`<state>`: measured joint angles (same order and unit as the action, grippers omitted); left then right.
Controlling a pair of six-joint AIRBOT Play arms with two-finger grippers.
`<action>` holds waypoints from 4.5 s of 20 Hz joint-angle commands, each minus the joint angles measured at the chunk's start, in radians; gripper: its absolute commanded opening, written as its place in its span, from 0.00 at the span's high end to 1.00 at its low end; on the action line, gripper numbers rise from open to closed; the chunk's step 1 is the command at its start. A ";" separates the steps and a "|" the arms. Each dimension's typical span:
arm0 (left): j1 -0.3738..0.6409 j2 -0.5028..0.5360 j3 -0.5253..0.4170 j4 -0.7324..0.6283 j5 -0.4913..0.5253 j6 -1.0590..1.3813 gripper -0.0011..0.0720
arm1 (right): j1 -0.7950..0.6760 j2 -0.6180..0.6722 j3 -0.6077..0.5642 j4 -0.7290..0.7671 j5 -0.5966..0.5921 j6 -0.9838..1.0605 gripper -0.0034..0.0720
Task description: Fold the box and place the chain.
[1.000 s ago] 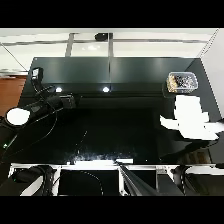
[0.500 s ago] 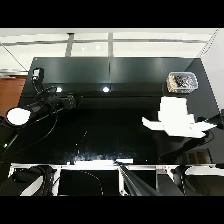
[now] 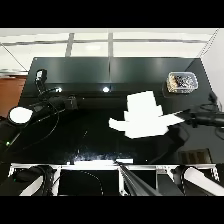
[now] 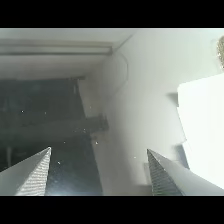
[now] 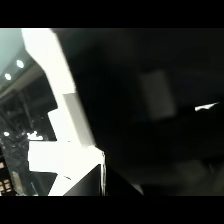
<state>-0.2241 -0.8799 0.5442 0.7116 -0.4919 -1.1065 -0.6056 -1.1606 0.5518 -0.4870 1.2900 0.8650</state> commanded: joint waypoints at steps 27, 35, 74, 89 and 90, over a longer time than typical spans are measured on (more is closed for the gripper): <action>0.001 -0.593 0.047 -0.402 -0.774 0.612 0.23 | 0.794 0.431 -0.266 0.175 -0.505 -0.149 0.94; 0.001 -0.626 0.163 -0.352 -0.848 0.664 0.95 | 0.788 0.431 -0.263 0.012 -0.495 0.084 0.06; -0.367 -0.501 0.145 -0.099 -0.225 1.278 0.95 | 1.078 0.360 -0.199 -0.511 -0.389 -0.470 0.04; -0.367 -0.501 0.145 -0.099 -0.225 1.278 0.95 | 1.326 0.302 -0.242 -0.462 -0.684 -0.469 0.04; -0.367 -0.501 0.145 -0.099 -0.225 1.278 0.95 | 1.329 0.302 -0.240 -0.448 -0.697 -0.469 0.04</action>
<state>-0.5903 -1.3804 0.6899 0.6140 -0.7136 0.1711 0.6952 -0.8448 0.3103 -0.9558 0.6556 0.3931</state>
